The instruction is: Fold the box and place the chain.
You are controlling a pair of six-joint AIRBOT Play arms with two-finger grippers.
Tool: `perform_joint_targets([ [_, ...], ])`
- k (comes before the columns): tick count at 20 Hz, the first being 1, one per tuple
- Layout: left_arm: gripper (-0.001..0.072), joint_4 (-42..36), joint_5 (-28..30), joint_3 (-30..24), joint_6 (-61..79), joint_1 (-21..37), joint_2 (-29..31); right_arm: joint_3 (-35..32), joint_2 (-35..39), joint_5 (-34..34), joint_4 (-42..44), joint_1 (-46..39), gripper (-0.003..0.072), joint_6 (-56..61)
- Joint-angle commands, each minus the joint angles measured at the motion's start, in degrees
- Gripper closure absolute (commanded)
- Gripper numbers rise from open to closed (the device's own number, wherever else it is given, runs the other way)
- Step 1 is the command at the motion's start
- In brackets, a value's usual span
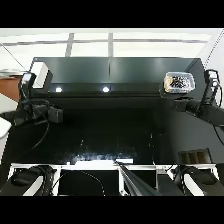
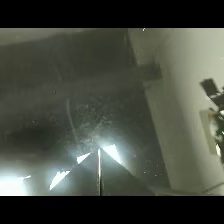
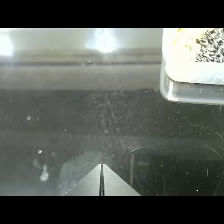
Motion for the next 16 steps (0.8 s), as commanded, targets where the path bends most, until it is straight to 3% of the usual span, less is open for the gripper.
perform_joint_targets([
  [1,0.0682,2.14,6.56,-6.49,-1.07,-1.01,4.46,-3.78,0.50,6.88,1.33,-0.02,0.0667,0.37],
  [4,0.0680,2.34,12.37,-6.49,-1.11,-1.01,4.50,-3.78,0.50,6.91,1.38,-0.02,0.0667,0.37],
  [16,0.0679,2.34,13.60,-6.56,-1.11,-1.01,4.48,-3.78,0.50,6.91,1.38,-0.02,0.0667,0.37],
])
